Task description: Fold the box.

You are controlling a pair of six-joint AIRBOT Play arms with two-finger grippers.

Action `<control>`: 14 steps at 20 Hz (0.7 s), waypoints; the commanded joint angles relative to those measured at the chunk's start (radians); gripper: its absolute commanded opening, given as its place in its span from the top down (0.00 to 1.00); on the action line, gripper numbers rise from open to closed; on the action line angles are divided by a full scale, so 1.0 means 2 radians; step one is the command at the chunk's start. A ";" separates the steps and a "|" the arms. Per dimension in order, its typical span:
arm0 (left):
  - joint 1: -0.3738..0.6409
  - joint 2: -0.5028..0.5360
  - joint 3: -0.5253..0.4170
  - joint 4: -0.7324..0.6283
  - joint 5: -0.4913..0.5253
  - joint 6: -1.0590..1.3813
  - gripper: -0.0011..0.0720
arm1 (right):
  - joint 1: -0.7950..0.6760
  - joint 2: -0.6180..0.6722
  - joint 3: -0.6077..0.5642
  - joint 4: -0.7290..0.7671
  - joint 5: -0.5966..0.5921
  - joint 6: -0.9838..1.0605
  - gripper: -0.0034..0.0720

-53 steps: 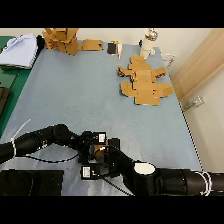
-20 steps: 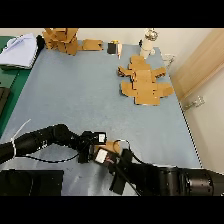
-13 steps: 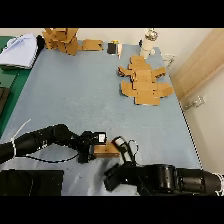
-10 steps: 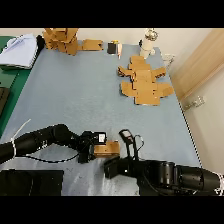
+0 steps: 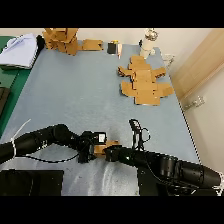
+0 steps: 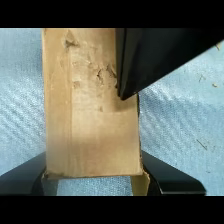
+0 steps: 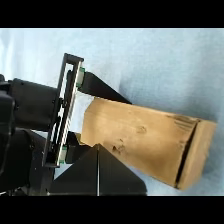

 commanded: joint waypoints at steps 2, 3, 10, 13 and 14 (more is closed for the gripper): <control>0.000 0.000 0.000 0.000 0.000 0.000 0.27 | -0.003 0.000 -0.005 -0.002 0.006 0.005 0.95; 0.000 0.000 0.000 0.000 0.000 0.000 0.27 | -0.003 0.000 -0.009 0.002 0.007 0.005 0.95; 0.000 0.000 0.000 0.000 0.000 0.000 0.26 | -0.003 -0.013 -0.027 0.017 0.013 0.005 0.95; 0.000 0.000 0.000 0.000 0.000 0.000 0.26 | -0.004 -0.036 -0.027 0.018 0.027 0.005 0.95; 0.000 0.000 0.000 0.000 0.000 0.000 0.26 | -0.003 -0.039 -0.027 0.018 0.032 0.005 0.95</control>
